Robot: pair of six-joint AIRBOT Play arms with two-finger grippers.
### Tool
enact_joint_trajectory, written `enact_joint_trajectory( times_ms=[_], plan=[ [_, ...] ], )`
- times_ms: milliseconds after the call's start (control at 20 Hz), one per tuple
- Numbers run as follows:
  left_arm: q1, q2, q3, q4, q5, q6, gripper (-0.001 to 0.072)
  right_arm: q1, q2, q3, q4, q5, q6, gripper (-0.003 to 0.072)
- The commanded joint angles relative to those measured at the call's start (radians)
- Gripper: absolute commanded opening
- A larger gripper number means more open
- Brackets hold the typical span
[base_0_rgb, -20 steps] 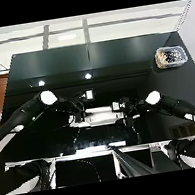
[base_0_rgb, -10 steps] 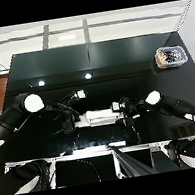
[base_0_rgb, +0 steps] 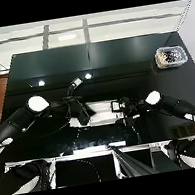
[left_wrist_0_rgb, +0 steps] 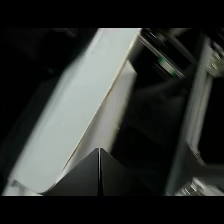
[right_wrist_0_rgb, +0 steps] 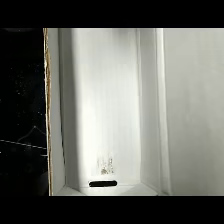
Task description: Fold the box and place the chain.
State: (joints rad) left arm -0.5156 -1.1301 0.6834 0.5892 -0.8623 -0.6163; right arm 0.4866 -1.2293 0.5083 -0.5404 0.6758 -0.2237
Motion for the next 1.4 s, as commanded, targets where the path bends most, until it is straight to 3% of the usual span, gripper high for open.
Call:
enact_joint_trajectory(
  times_ms=[0, 100, 250, 500, 650, 850, 950, 1000, 1050, 1150, 1200, 1350],
  plan=[
    [0.000, -0.075, -0.005, -0.022, 0.220, 0.023, 0.0028, 0.000, -0.001, 0.000, 0.001, 0.000, 0.000, 0.0484],
    [0.000, -0.130, -0.004, 0.027, 0.240, 0.023, 0.0029, 0.000, -0.001, 0.000, 0.001, 0.000, 0.000, 0.0484],
    [0.000, -0.183, -0.004, 0.066, 0.187, 0.023, 0.0028, 0.000, 0.000, 0.000, 0.000, 0.000, 0.000, 0.0484],
    [0.001, -0.176, 0.020, 0.117, 0.172, 0.023, 0.0028, 0.000, -0.001, 0.000, 0.000, 0.000, 0.000, 0.0484],
    [0.004, -0.105, 0.068, 0.282, 0.083, -0.001, 0.0028, 0.000, -0.001, 0.000, 0.000, 0.000, 0.000, 0.0485],
    [0.030, 0.067, 0.072, 0.532, -0.088, -0.129, 0.0028, 0.000, -0.001, 0.000, 0.000, 0.000, 0.000, 0.0484],
    [0.038, 0.130, 0.037, 0.505, -0.203, -0.022, 0.0035, 0.000, 0.000, 0.000, 0.000, 0.000, 0.000, 0.0485],
    [0.031, 0.147, 0.010, 0.487, -0.228, 0.025, 0.0102, 0.000, -0.001, 0.000, 0.000, 0.000, 0.000, 0.0485],
    [0.019, 0.154, -0.023, 0.480, -0.220, 0.055, 0.0258, 0.000, -0.001, 0.000, 0.000, 0.000, 0.000, 0.0484],
    [-0.007, 0.153, -0.089, 0.480, -0.119, 0.167, 0.0651, 0.000, -0.001, 0.000, 0.000, 0.000, 0.000, 0.0484],
    [-0.019, 0.152, -0.122, 0.479, -0.039, 0.235, 0.0710, 0.000, -0.001, 0.000, 0.000, 0.000, 0.000, 0.0485],
    [-0.074, 0.125, -0.181, 0.467, 0.187, 0.312, 0.0709, 0.000, -0.001, 0.000, 0.000, 0.000, 0.000, 0.0485]
  ],
)
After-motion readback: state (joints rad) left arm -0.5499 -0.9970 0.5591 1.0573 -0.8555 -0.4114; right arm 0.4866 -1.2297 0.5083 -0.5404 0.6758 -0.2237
